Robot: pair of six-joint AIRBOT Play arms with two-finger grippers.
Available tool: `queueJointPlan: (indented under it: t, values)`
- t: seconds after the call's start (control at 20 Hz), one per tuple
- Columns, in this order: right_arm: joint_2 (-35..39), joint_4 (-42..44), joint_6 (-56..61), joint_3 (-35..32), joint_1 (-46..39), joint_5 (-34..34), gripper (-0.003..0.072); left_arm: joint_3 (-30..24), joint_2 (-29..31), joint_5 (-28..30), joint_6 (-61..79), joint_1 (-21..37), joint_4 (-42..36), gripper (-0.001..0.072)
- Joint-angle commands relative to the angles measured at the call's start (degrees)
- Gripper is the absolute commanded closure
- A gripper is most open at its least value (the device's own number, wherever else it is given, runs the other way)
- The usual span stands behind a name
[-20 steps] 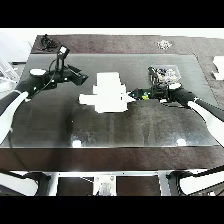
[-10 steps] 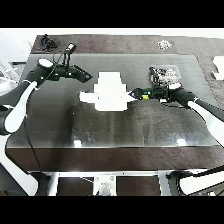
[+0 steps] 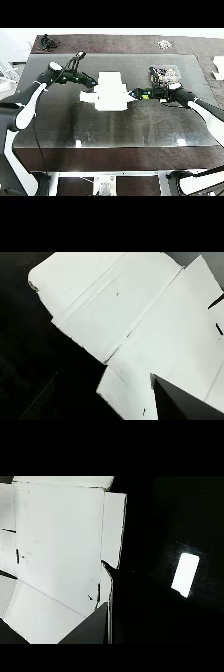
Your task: Fold the box and place the chain.
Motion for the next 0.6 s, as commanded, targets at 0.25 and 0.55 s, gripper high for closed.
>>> queueJointPlan:
  t: [0.25, 0.55]
  values:
    - [-0.02, -0.02, -0.02, 0.04, 0.04, 0.07, 0.0674, 2.82, -2.21, -2.03, -3.45, -0.22, 2.27, 0.0058]
    - [-0.02, -0.04, -0.02, 0.04, 0.04, 0.09, 0.0675, 18.12, -10.80, -14.10, -13.88, -0.22, 4.70, 0.0059]
